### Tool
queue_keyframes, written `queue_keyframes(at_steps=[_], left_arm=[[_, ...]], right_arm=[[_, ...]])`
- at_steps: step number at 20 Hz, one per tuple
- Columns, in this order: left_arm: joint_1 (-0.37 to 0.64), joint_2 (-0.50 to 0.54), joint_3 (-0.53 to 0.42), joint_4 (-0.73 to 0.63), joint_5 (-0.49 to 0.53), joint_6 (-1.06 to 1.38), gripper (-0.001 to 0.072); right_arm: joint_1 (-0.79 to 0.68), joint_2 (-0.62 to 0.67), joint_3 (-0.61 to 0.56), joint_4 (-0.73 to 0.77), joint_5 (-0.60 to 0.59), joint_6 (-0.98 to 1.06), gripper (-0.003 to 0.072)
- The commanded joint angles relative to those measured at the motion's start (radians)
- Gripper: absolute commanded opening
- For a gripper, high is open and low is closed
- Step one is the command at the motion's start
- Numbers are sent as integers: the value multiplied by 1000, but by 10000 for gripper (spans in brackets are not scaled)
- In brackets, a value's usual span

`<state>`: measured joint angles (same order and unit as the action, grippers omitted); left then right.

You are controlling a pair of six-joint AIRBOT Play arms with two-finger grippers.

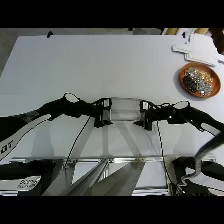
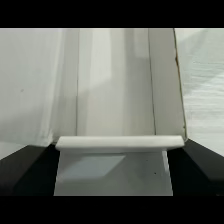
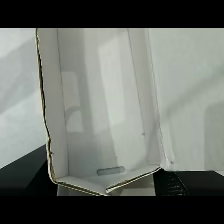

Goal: Fold the box and place the chain.

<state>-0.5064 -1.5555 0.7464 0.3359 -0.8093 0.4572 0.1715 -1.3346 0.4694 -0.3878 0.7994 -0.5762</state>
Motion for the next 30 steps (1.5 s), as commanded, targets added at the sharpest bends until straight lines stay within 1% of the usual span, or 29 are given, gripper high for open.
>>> queue_keyframes(at_steps=[1,4,6,7,9,10,30], left_arm=[[-8,0,0,-8,2,18,697],[-8,0,0,-11,3,18,684],[-8,0,0,-14,3,18,551],[-8,0,0,-14,3,18,428],[-8,0,0,-13,3,18,86],[-8,0,0,-13,3,18,5],[-6,0,0,-13,4,14,9]], right_arm=[[0,1,0,0,1,-1,298],[0,1,0,0,1,-1,298],[0,1,0,0,1,-1,298],[0,1,0,0,1,-1,298],[0,1,0,0,1,-1,298],[0,1,0,0,1,-1,298],[0,1,0,0,1,-1,298]])
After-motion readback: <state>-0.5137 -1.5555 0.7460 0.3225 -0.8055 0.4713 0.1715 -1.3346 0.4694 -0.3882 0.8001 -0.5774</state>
